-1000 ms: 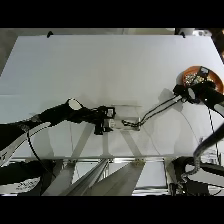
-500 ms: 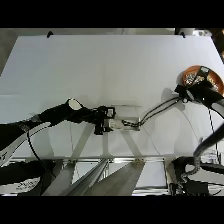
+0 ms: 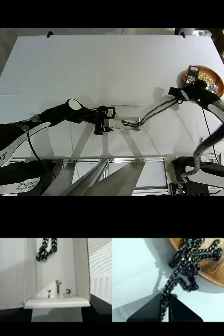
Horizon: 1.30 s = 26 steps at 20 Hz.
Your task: Fold the box and place the chain.
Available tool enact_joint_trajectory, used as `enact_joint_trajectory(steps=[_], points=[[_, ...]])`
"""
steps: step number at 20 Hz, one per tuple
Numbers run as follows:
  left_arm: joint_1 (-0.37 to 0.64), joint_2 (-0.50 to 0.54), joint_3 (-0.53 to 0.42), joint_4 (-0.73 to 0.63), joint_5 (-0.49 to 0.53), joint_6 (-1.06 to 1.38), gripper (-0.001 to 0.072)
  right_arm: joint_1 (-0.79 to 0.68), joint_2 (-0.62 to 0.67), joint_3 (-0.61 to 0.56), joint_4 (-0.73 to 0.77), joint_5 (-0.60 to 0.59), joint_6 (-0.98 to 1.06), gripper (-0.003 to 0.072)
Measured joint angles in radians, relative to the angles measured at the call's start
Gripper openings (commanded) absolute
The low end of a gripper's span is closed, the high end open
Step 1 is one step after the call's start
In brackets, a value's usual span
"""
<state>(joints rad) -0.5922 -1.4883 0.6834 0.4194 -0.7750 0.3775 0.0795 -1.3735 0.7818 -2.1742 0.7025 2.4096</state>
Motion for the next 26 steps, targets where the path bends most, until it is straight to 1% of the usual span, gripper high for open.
enact_joint_trajectory(steps=[3, 7, 10, 12, 15, 18, 21, 23, 26], points=[[0.0, 0.0, 0.0, 0.0, 0.0, 0.0, 0.0338, 0.074, 0.084, 0.0, 0.003, 0.073, -0.069, 0.0011], [0.0, 0.0, 0.0, 0.0, 0.0, 0.0, 0.0338, 0.219, 0.248, 0.0, 0.009, 0.208, -0.119, 0.0011], [0.0, 0.0, 0.0, 0.0, 0.0, 0.0, 0.0338, 0.358, 0.375, 0.0, 0.026, 0.317, -0.13, 0.0012], [0.0, 0.0, 0.0, 0.0, 0.0, 0.0, 0.0338, 0.463, 0.448, 0.0, 0.064, 0.388, -0.13, 0.0013], [0.0, 0.0, 0.0, 0.0, 0.0, 0.0, 0.0338, 0.621, 0.512, -0.001, 0.133, 0.446, -0.108, 0.0013], [0.0, 0.0, 0.0, 0.0, 0.0, 0.0, 0.0338, 0.783, 0.537, -0.001, 0.171, 0.454, -0.037, 0.0013], [0.0, 0.0, 0.0, 0.0, 0.0, 0.0, 0.0338, 0.912, 0.546, -0.001, 0.187, 0.414, 0.047, 0.0013], [0.0, 0.0, 0.0, 0.0, 0.0, 0.0, 0.0338, 0.97, 0.548, -0.001, 0.194, 0.349, 0.097, 0.0014], [0.0, 0.0, 0.0, 0.0, 0.0, 0.0, 0.0338, 1.012, 0.54, -0.001, 0.218, 0.214, 0.147, 0.0015]])
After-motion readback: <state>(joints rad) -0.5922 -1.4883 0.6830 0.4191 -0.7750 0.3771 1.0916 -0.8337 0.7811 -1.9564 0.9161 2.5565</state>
